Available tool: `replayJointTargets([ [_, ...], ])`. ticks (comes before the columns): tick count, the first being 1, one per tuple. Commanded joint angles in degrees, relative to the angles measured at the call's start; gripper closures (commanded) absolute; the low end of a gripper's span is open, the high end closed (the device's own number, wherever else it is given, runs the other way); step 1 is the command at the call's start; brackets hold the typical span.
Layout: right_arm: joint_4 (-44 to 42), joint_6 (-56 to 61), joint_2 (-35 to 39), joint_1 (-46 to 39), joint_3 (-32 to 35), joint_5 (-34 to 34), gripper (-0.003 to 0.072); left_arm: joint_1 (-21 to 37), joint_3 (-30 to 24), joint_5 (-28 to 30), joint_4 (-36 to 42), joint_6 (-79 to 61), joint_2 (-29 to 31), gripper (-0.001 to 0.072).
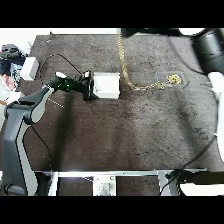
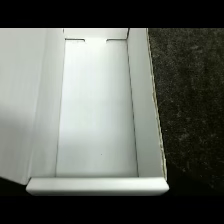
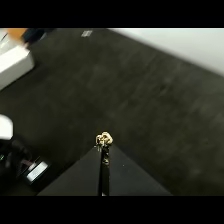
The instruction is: Fold the box and place the chain.
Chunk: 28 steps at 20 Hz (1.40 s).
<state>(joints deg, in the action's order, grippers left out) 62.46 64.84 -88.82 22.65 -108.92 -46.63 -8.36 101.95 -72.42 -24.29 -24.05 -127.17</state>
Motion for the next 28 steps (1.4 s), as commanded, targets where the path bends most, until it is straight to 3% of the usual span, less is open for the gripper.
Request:
replayJointTargets([
  [1,-9.44,-2.62,-8.85,1.42,0.02,-4.42,0.0674,-0.04,0.0,0.0,-0.02,-0.02,-0.02,0.0477],
  [6,-9.86,-3.58,-16.74,4.55,0.04,-9.79,0.0675,-0.04,0.0,0.0,-0.02,-0.02,-0.02,0.0477],
  [11,4.81,0.76,-11.06,1.33,0.02,-4.68,0.0675,-0.04,0.0,0.0,-0.02,-0.02,-0.02,0.0477],
  [14,13.11,4.28,-7.8,-2.4,0.02,-7.45,0.0675,-0.04,0.0,0.0,-0.02,0.0,-0.02,0.0477],
  [18,16.39,4.24,-2.97,-7.72,0.02,-13.79,0.0675,-0.04,0.0,0.0,-0.02,-0.02,-0.02,0.0477],
  [21,16.09,4.2,1.62,-9.4,0.02,-17.2,0.0675,-0.04,0.0,0.0,-0.02,0.0,-0.02,0.0477],
  [23,9.77,2.14,2.8,-8.52,0.02,-17.2,0.0675,-0.04,0.0,0.02,-0.02,-0.02,-0.02,0.0477],
  [25,3.67,0.7,1.86,-5.86,0.04,-17.31,0.0675,-0.04,0.0,-0.02,-0.02,-0.02,-0.02,0.0477],
  [28,2.97,0.7,-2.16,0.72,0.07,-17.2,0.0675,-0.04,0.0,0.0,-0.02,0.0,-0.02,0.0477],
])
